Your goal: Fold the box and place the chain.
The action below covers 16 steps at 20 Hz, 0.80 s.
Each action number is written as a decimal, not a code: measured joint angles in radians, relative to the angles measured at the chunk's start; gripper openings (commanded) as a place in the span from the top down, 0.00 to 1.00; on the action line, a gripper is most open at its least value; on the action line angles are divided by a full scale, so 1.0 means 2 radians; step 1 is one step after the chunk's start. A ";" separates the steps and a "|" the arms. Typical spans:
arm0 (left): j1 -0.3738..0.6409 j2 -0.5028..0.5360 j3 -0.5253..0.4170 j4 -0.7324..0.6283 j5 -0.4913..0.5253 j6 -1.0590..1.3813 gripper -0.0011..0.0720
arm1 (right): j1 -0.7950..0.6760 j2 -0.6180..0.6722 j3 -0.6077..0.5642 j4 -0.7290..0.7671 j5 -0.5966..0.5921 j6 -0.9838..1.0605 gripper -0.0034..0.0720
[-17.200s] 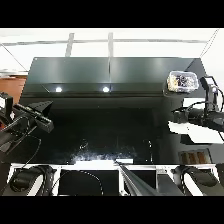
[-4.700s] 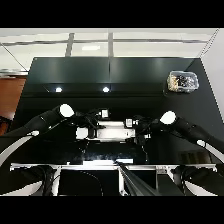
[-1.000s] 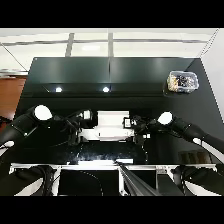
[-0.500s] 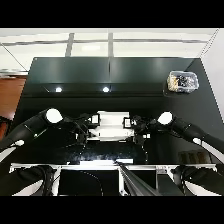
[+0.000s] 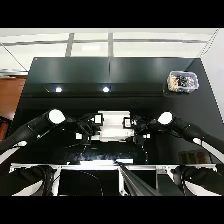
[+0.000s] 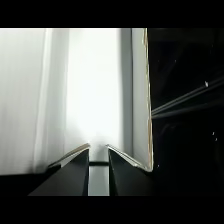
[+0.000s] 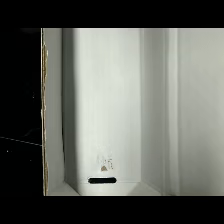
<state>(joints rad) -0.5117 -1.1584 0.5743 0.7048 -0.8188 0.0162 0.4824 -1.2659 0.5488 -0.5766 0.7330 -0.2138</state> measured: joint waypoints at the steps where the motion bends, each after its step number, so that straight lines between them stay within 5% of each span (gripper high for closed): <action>1: -0.003 -0.002 0.000 -0.007 0.001 0.001 0.77 | 0.000 0.000 0.000 0.000 0.000 0.000 0.30; 5: -0.014 -0.009 0.000 -0.011 0.007 0.002 0.95 | 0.000 0.000 0.000 0.000 0.000 0.000 0.30; 6: -0.015 -0.010 0.000 -0.008 0.007 0.002 0.89 | 0.000 0.000 0.000 0.000 0.000 0.000 0.30; 7: -0.015 -0.011 0.000 -0.006 0.007 0.002 0.67 | 0.000 0.000 0.000 0.000 0.000 0.000 0.30; 8: -0.016 -0.012 0.000 -0.004 0.006 0.002 0.59 | 0.000 0.000 0.000 0.000 0.000 0.000 0.30; 10: -0.017 -0.012 0.000 -0.001 0.004 0.002 0.80 | 0.000 0.000 0.000 0.000 0.000 0.000 0.30; 13: -0.018 -0.013 0.000 -0.001 0.007 0.002 0.72 | 0.000 0.000 0.000 0.000 0.000 0.000 0.30; 16: -0.016 -0.008 0.007 -0.001 0.002 0.002 0.87 | 0.000 0.000 0.000 0.000 0.000 0.000 0.30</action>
